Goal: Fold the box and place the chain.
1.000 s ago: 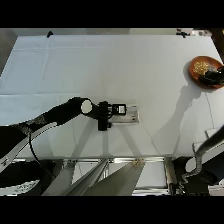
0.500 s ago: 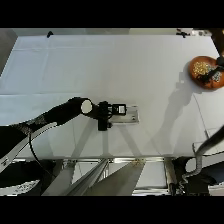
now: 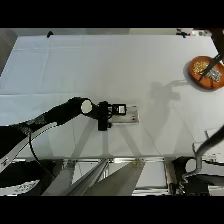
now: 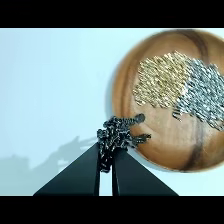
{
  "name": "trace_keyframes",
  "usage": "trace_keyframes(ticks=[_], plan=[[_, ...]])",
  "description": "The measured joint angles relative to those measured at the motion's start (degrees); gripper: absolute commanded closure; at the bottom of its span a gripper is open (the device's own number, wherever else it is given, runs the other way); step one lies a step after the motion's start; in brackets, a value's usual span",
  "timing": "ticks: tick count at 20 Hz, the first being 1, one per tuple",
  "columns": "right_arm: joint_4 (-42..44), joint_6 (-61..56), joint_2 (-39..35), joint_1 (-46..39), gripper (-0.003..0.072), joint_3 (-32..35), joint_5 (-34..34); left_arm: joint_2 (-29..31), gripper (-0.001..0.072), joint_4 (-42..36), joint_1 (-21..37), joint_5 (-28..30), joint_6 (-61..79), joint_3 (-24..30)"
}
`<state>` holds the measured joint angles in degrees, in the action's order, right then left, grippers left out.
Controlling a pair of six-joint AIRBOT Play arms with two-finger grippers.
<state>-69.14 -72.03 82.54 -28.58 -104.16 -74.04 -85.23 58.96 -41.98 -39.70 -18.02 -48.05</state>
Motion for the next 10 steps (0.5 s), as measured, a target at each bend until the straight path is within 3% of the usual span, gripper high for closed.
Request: trace_keyframes(ticks=[10], plan=[[1.8, 2.4, -13.4, 9.7, 0.067, 0.1, -7.2, 0.0, 0.0434, 0.0, 0.0, 0.0, 0.0, 0.0]])
